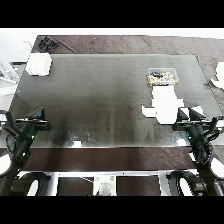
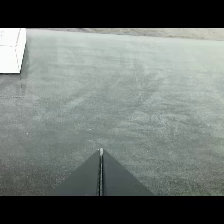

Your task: Fold the box and place the chain.

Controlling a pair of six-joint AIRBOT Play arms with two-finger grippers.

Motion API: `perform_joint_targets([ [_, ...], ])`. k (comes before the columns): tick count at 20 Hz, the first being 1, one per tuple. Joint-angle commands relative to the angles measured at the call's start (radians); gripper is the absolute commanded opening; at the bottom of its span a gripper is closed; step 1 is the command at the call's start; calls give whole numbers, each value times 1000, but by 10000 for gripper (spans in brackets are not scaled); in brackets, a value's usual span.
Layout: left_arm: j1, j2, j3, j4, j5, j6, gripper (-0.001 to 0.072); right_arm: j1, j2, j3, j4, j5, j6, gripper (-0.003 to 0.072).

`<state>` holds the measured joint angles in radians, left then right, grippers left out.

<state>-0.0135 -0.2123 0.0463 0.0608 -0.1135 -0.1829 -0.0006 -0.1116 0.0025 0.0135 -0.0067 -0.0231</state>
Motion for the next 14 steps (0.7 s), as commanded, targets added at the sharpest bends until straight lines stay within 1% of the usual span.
perform_joint_targets([
  [1,0,1,0,0,0,0,20,0,0,-1,0,0,0,394],
  [4,0,1,0,0,0,0,20,0,0,-1,0,0,0,394],
  [6,0,1,0,0,0,0,20,0,0,3,1,1,14,414],
  [8,0,1,0,0,1,0,21,-6,-1,40,-26,-2,-31,413],
  [10,0,0,0,0,-1,0,20,-33,-26,92,-26,-32,-34,413],
  [11,0,1,0,0,-1,0,21,-62,-62,125,-26,-39,-34,411],
  [13,0,1,0,0,-1,0,20,-143,-180,204,4,-37,-14,339],
  [14,0,1,0,0,-1,0,20,-186,-255,248,5,-14,-10,339],
])
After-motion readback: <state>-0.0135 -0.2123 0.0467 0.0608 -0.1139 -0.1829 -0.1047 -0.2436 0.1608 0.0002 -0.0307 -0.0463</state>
